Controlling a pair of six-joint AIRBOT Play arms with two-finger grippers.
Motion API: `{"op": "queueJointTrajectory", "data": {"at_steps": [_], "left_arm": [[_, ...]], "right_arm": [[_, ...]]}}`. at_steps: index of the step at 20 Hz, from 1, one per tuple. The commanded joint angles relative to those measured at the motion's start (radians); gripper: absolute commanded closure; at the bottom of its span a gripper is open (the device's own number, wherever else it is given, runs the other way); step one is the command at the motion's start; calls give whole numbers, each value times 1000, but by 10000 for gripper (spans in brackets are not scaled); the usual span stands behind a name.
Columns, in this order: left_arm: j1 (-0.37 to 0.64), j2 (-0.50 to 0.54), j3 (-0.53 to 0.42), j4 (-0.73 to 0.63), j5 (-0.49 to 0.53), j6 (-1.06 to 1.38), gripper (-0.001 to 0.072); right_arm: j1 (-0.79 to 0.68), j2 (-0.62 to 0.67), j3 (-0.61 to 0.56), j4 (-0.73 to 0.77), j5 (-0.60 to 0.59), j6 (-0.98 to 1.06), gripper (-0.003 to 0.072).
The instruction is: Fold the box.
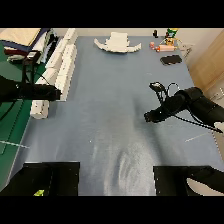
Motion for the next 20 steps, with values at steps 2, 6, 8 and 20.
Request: {"op": "queueJointTrajectory", "data": {"at_steps": [2, 6, 8, 20], "left_arm": [[-175, -6, 11, -64, -128, -8, 699], [-324, -116, 11, -64, -129, -64, 698], [-357, -189, 11, -65, -126, -68, 698], [-372, -327, 11, -76, -125, -67, 698]], "right_arm": [[0, -1, 1, 0, 0, 0, 684], [0, -1, 1, 0, 0, 0, 684], [0, -1, 1, 0, 0, 0, 684], [0, -1, 1, 0, 0, 0, 684]]}}
